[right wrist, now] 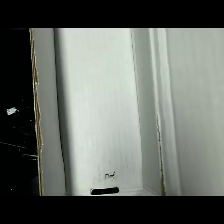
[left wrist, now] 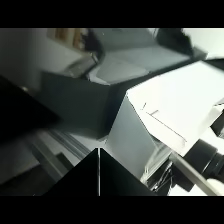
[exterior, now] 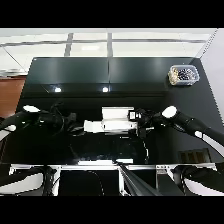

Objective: Fold the box and place the chain.

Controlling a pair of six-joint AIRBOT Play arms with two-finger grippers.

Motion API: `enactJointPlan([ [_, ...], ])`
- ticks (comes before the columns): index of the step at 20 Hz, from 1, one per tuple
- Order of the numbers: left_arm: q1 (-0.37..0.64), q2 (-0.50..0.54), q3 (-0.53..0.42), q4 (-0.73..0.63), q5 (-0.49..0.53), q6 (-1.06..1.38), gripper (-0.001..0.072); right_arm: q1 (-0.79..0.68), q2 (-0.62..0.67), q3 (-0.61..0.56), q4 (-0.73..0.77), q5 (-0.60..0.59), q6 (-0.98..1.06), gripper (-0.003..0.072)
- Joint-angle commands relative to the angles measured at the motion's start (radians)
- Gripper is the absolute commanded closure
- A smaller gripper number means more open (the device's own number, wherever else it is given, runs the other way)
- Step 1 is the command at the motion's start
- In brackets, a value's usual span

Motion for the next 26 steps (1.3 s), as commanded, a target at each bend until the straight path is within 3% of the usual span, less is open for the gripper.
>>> enactJointPlan([
  [1, -0.109, -0.061, 0.001, -0.142, 0.044, 0.092, 0.0685, 0.000, 0.001, 0.001, 0.000, 0.000, 0.000, 0.0560],
  [4, -0.171, -0.069, 0.038, -0.187, 0.041, 0.137, 0.0685, 0.000, 0.000, 0.001, 0.000, 0.000, 0.000, 0.0559],
  [10, -0.154, -0.070, 0.099, -0.188, -0.081, 0.234, 0.0679, 0.000, 0.000, 0.001, 0.000, 0.000, 0.000, 0.0559],
  [11, -0.154, -0.070, 0.104, -0.188, -0.095, 0.234, 0.0581, 0.000, 0.000, 0.001, 0.000, 0.000, 0.000, 0.0559],
  [12, -0.154, -0.070, 0.106, -0.187, -0.101, 0.234, 0.0309, 0.000, 0.000, 0.001, 0.000, 0.000, 0.000, 0.0559],
  [13, -0.157, -0.070, 0.107, -0.188, -0.105, 0.232, 0.0094, 0.000, 0.000, 0.001, 0.000, 0.000, 0.000, 0.0559],
  [14, -0.161, -0.070, 0.107, -0.188, -0.109, 0.232, 0.0075, 0.000, 0.001, 0.001, 0.000, 0.000, 0.000, 0.0559],
  [18, -0.188, -0.070, 0.109, -0.187, -0.150, 0.232, 0.0099, 0.000, 0.000, 0.001, 0.000, 0.000, 0.000, 0.0559],
  [20, -0.198, -0.070, 0.123, -0.180, -0.148, 0.227, 0.0230, 0.000, 0.000, 0.001, 0.000, 0.000, 0.000, 0.0559],
  [26, -0.288, -0.069, 0.253, -0.031, -0.102, -0.005, 0.0230, 0.000, 0.000, 0.001, 0.000, 0.000, 0.000, 0.0560],
])
